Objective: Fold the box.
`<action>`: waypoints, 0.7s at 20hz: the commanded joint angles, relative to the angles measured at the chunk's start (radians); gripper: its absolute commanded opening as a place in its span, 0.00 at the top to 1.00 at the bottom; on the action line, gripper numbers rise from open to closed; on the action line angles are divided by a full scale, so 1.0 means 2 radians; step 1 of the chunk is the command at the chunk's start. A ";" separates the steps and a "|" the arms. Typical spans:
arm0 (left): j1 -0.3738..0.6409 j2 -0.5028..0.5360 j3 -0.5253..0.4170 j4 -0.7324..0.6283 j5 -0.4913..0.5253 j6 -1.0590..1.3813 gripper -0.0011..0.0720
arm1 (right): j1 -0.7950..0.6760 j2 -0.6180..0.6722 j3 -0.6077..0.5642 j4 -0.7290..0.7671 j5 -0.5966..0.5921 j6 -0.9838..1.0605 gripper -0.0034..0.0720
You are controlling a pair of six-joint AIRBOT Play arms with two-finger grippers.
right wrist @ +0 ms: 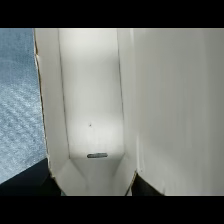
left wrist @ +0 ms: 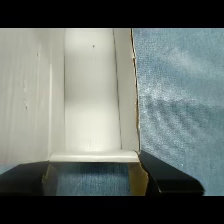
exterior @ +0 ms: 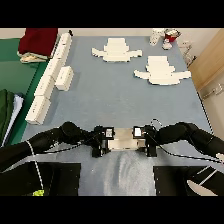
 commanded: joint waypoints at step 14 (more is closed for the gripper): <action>0.000 0.000 0.000 0.000 0.000 0.000 0.41 | 0.000 0.021 0.001 -0.015 0.000 0.068 0.00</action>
